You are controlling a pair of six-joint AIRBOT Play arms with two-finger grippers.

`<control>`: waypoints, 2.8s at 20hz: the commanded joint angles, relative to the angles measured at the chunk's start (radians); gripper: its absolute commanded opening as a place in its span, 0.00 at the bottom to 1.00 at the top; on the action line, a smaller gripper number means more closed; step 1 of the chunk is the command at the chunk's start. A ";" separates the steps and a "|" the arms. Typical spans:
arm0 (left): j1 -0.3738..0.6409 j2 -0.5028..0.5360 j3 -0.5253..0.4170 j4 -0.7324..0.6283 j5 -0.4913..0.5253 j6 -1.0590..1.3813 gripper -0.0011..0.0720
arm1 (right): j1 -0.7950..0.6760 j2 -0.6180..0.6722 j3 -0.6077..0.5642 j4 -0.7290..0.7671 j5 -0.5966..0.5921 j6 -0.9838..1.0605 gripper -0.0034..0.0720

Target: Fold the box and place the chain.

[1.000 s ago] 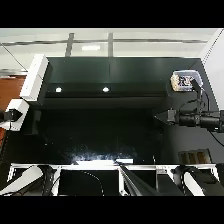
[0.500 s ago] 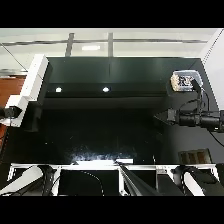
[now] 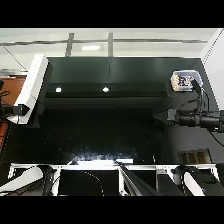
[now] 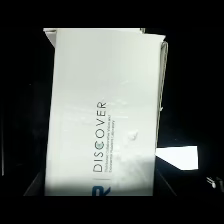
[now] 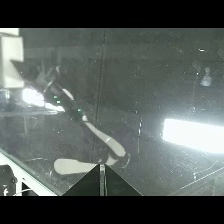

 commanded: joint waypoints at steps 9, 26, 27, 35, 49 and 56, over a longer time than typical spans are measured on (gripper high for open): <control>-0.019 0.122 0.021 0.085 0.038 -0.141 1.00 | 0.000 0.000 -0.001 0.000 0.004 0.003 0.10; -0.776 0.463 0.030 -0.073 -0.283 -0.634 0.04 | 0.110 0.040 0.018 -0.204 -0.092 -0.031 0.09; -0.877 0.469 0.030 0.029 -0.227 -0.735 0.04 | 0.150 0.066 0.025 -0.323 -0.148 0.058 0.10; -1.210 0.483 -0.072 0.292 0.106 -0.975 0.05 | 0.414 0.189 0.021 -0.963 -0.344 0.453 0.10; -0.841 0.438 -0.081 0.288 0.124 -0.895 0.05 | 0.257 -0.066 0.102 -1.023 -0.545 0.456 0.09; -0.841 0.438 -0.081 0.288 0.123 -0.895 0.05 | 0.257 -0.066 0.102 -1.027 -0.545 0.456 0.09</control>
